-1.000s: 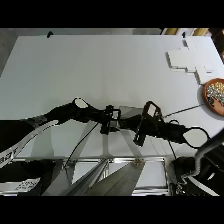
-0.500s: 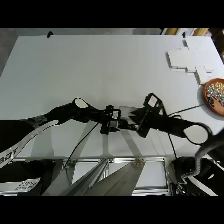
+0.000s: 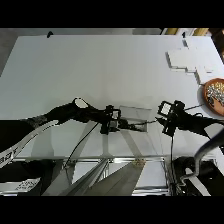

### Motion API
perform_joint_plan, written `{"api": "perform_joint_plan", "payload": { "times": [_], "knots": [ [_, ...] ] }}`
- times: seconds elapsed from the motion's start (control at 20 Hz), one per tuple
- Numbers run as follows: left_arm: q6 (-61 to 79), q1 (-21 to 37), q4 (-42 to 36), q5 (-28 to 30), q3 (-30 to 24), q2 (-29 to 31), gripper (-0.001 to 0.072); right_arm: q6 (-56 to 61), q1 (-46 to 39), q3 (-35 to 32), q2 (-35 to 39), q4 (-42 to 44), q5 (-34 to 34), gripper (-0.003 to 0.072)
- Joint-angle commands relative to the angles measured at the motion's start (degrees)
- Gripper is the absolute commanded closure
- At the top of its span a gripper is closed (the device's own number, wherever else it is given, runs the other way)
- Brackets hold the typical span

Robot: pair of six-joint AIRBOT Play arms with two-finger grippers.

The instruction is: Fold the box and place the chain.

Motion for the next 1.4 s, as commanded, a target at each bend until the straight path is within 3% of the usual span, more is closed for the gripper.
{"api": "perform_joint_plan", "payload": {
  "times": [0.0,0.4,0.45,0.55,0.6,0.8,1.0,1.15,1.35],
  "knots": [
    [0.0,0.0,0.0,0.0,0.0,0.0,0.0679,-9.7,-1.5,-1.3,-4.9,-0.6,0.9,0.0305],
    [0.0,0.0,0.0,0.0,0.0,0.0,0.0679,-18.4,2.9,-1.3,-22.0,11.1,-3.8,0.0297],
    [0.0,0.0,0.0,0.0,0.0,0.0,0.0679,-18.3,3.1,-1.3,-22.5,11.0,-4.8,0.0345],
    [0.0,0.0,0.0,0.0,0.0,0.0,0.0679,-15.7,3.1,-1.3,-22.2,11.0,-3.8,0.0617],
    [0.0,0.0,0.0,0.0,0.0,0.0,0.0679,-12.7,3.1,-1.3,-21.9,10.5,-2.2,0.0667],
    [0.0,0.0,0.0,0.0,0.0,0.0,0.0679,-3.6,3.1,-1.3,-17.3,4.2,6.8,0.0667],
    [0.0,0.0,0.0,0.0,0.0,0.0,0.0679,7.3,3.1,-1.3,-4.4,4.9,14.3,0.0666],
    [0.0,0.0,0.0,0.0,0.0,0.0,0.0679,9.1,3.1,-1.3,4.2,16.6,13.9,0.0666],
    [0.0,0.0,0.0,0.0,0.0,0.0,0.0679,7.1,3.2,-1.3,4.7,43.3,3.7,0.0666]
  ]
}}
